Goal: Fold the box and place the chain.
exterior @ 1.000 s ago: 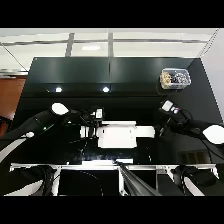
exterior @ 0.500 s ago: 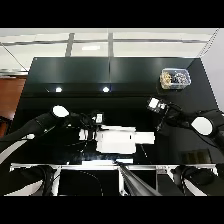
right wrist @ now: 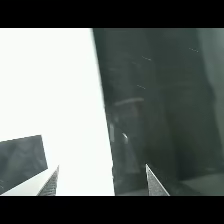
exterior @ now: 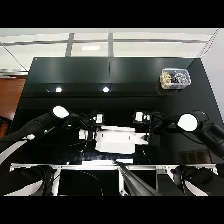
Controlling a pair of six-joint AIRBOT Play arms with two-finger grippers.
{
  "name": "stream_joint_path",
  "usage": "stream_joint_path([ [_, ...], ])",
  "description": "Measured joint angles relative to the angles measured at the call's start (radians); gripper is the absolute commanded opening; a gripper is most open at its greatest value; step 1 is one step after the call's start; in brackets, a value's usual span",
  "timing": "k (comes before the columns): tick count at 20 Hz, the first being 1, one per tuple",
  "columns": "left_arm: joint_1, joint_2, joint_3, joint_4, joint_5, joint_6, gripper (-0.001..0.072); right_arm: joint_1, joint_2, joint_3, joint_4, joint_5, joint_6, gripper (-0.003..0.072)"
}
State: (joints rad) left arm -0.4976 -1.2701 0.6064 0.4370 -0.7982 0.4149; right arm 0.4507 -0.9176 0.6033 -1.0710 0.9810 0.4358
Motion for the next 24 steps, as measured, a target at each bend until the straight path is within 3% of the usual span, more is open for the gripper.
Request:
stream_joint_path([
  [12,0.0,0.0,0.0,-0.035,0.071,-0.003,0.0026,0.003,-0.114,-0.006,0.122,-0.039,-0.214,0.0635],
  [24,0.0,0.0,0.0,-0.037,0.038,-0.004,0.0026,-0.014,-0.128,-0.074,0.163,0.009,-0.26,0.0635],
])
